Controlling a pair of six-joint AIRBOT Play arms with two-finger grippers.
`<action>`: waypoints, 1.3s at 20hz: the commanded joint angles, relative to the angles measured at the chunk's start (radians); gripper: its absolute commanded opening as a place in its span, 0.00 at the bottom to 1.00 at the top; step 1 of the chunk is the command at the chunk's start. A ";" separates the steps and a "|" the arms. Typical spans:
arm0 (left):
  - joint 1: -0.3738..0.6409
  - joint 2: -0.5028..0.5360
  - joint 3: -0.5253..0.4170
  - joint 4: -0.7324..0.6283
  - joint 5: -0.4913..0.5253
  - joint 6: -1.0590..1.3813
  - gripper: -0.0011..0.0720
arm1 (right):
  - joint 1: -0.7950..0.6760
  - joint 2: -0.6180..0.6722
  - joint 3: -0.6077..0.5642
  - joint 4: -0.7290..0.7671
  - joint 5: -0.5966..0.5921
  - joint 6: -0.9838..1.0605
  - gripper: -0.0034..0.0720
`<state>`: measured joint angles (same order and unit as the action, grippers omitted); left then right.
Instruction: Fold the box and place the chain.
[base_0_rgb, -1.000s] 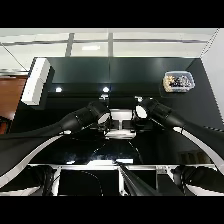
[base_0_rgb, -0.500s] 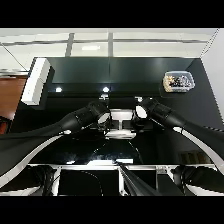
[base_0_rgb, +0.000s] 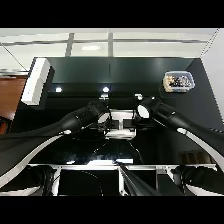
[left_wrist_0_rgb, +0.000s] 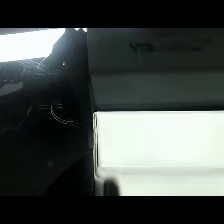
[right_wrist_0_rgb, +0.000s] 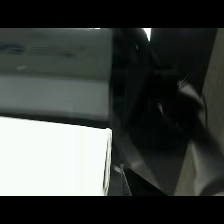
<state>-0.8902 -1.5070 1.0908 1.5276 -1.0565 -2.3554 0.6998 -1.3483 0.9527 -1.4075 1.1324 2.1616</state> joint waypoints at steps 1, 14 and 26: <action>0.000 0.000 0.000 0.001 -0.004 -0.002 0.05 | 0.000 0.129 0.001 -0.016 0.032 -0.146 0.41; 0.000 0.000 0.000 0.001 0.000 -0.002 0.05 | -0.502 0.468 -0.240 -0.671 -0.383 -0.056 0.41; 0.000 0.000 0.000 0.000 -0.001 -0.002 0.05 | -0.890 -0.372 0.645 -0.087 -0.042 -0.100 0.94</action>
<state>-0.8902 -1.5066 1.0908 1.5284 -1.0580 -2.3581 -0.1249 -1.5444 1.3476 -1.7126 0.9146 2.1418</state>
